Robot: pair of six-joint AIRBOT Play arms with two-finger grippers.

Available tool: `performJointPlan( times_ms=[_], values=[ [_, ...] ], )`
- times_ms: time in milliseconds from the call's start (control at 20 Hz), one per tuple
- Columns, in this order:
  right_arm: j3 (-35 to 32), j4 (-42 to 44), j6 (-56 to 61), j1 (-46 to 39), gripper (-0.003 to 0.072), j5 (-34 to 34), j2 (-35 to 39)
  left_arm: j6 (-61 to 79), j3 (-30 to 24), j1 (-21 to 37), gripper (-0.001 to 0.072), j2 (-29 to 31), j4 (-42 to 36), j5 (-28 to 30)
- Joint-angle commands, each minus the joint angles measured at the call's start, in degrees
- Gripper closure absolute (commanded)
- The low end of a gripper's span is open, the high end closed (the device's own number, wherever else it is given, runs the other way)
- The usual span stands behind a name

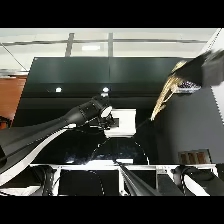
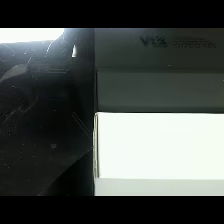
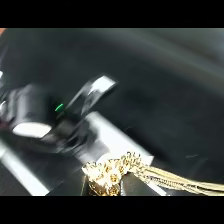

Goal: Fold the box and place the chain.

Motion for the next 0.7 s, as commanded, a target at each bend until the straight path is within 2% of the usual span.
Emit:
performJointPlan(
  times_ms=[0, 100, 350, 650],
  values=[
    [-10.58, 8.13, -2.64, 3.78, 0.0676, -0.92, 0.11, 0.00, 0.02, 0.02, 0.0678, 0.02, 0.00, 0.02],
    [-17.03, 11.26, -3.98, 5.75, 0.0675, -3.98, 0.13, 0.02, 0.02, 0.02, 0.0678, 0.02, 0.00, 0.00],
    [-28.83, 11.69, -4.37, 8.98, 0.0676, -12.44, 0.04, 0.02, 0.02, 0.02, 0.0678, 0.02, 0.00, 0.00],
    [-36.54, 12.31, -4.35, 10.49, 0.0676, -17.29, 0.00, 0.00, 0.02, 0.02, 0.0678, 0.02, 0.00, 0.02]
  ],
)
